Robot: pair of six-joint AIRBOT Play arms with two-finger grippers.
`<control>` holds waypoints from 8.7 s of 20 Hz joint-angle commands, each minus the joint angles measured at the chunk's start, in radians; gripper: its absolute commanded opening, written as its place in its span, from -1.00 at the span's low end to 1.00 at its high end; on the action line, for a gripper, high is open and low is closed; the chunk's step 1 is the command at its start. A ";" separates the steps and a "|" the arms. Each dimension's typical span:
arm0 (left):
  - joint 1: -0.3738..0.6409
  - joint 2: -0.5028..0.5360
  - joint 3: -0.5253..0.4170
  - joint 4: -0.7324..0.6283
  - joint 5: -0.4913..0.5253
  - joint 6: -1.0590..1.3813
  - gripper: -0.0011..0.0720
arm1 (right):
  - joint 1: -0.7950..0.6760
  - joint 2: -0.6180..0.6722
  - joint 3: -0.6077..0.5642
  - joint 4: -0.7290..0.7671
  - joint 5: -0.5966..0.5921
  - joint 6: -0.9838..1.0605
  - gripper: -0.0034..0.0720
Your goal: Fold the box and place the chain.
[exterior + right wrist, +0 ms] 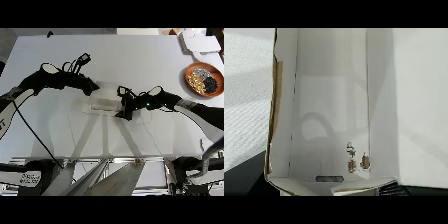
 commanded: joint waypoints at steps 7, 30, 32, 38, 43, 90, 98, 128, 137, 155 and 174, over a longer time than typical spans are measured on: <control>-0.005 -0.023 0.000 0.057 -0.022 -0.164 -0.96 | 0.001 0.000 0.000 0.000 0.000 -0.001 0.49; 0.022 0.122 -0.079 0.816 -0.272 -0.549 -0.96 | 0.001 0.000 0.000 0.000 0.000 -0.001 0.49; 0.013 0.124 -0.079 0.819 -0.277 -0.547 -0.95 | 0.001 0.000 0.000 0.000 0.000 -0.001 0.49; -0.002 0.193 -0.079 0.608 -0.269 -0.286 -0.94 | 0.001 0.000 0.000 0.000 0.000 -0.001 0.49; 0.000 0.174 -0.080 0.447 -0.262 0.106 -0.05 | 0.001 0.000 0.000 0.000 0.000 -0.001 0.49; -0.040 0.064 -0.131 0.176 -0.183 0.533 0.04 | 0.001 0.000 0.000 0.000 0.000 -0.001 0.49; -0.040 0.068 -0.205 0.177 -0.137 0.533 -0.71 | 0.001 0.000 0.000 0.000 0.000 -0.001 0.49; 0.208 0.222 -0.332 0.396 -0.095 -0.791 -0.95 | 0.001 0.000 0.000 0.000 0.000 -0.001 0.49; 0.113 0.191 -0.332 0.195 -0.127 -0.676 -0.95 | 0.001 0.000 0.000 0.000 0.000 -0.001 0.49; 0.113 0.282 -0.332 0.063 -0.108 -0.628 0.29 | 0.001 0.000 0.000 0.000 0.000 -0.001 0.49; 0.059 0.232 -0.332 -0.001 -0.079 -0.626 0.27 | 0.001 0.000 0.000 0.000 0.000 -0.001 0.49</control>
